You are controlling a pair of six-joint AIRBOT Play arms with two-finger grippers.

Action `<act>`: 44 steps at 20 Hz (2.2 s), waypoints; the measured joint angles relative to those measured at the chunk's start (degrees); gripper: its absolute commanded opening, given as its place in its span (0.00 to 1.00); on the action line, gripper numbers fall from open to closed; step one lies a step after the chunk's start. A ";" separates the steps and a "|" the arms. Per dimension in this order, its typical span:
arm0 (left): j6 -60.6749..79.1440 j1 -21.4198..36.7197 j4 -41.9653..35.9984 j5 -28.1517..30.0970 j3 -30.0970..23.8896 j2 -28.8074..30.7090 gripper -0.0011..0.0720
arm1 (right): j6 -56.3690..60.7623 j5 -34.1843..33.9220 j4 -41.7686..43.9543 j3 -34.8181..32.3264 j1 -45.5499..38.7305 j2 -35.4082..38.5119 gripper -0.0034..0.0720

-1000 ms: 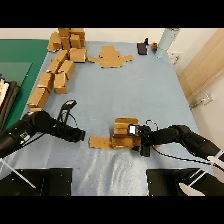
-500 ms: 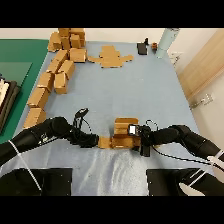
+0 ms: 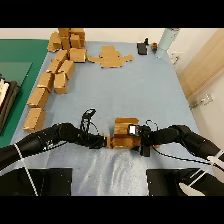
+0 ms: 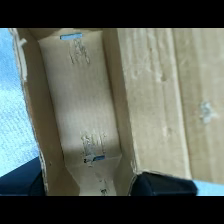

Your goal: Fold the box.

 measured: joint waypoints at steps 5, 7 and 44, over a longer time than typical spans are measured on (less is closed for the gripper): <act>1.53 -0.76 -1.66 1.73 0.87 0.00 0.50 | 0.02 0.00 0.00 0.00 0.00 0.00 0.78; 1.73 -0.76 -1.84 1.92 1.03 0.00 0.49 | 0.00 0.00 0.00 0.00 0.00 0.00 0.78; 3.82 -0.74 -6.21 2.03 7.28 -2.36 0.82 | 0.00 0.00 0.00 0.00 0.00 0.00 0.78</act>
